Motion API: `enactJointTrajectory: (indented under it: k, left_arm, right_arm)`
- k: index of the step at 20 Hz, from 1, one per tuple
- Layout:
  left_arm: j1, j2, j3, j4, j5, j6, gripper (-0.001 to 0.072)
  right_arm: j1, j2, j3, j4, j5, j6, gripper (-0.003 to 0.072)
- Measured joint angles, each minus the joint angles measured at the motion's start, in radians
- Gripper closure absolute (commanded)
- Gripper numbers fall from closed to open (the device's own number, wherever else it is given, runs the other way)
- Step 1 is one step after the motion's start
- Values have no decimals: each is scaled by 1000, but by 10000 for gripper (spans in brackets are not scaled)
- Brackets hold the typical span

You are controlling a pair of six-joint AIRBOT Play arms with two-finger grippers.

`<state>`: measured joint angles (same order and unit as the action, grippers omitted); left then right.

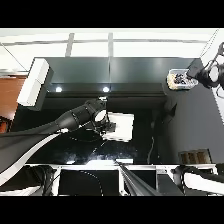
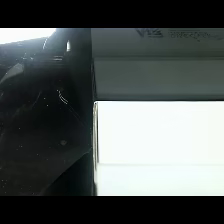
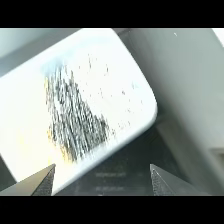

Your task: Fold the box and place the chain.

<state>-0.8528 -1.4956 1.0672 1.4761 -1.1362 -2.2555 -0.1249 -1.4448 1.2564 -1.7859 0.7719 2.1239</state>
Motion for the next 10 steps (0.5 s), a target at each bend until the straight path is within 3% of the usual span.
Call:
enactJointTrajectory:
  k: [6,10]
  left_arm:
    - [0,0,0,0,5,0,682]
    - [0,0,0,0,6,0,682]
  right_arm:
    - [-35,-331,390,69,182,44,-14]
    - [-53,-444,497,85,204,119,-13]
